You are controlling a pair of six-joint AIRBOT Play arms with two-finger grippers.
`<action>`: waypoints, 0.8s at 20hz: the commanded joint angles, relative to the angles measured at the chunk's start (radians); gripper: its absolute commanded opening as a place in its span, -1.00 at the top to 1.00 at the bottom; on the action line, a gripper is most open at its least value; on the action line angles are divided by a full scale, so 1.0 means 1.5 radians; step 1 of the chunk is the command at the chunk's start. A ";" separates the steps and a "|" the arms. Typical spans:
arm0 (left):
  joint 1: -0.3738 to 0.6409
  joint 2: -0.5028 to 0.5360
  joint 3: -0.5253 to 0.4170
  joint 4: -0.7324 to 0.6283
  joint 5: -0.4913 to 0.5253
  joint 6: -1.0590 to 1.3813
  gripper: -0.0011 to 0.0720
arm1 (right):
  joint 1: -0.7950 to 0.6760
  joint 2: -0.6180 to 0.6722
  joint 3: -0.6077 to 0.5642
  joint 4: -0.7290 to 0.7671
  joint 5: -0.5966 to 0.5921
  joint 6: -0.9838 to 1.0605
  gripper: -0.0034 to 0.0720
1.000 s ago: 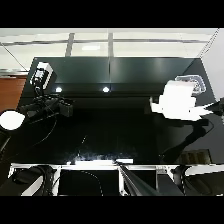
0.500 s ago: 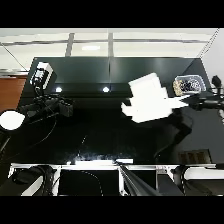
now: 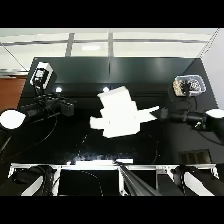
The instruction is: Fold the box and place the chain.
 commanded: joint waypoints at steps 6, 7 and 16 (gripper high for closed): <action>-0.040 -0.175 0.004 -0.078 -0.053 -0.030 -0.95 | 0.121 0.059 -0.052 0.010 -0.095 0.003 0.89; -0.034 -0.201 0.009 -0.088 -0.068 -0.026 -0.95 | 0.121 0.059 -0.052 0.010 -0.094 0.007 0.89; -0.009 -0.403 0.036 -0.440 -0.207 0.492 -0.93 | 0.121 0.059 -0.052 0.009 -0.089 0.015 0.89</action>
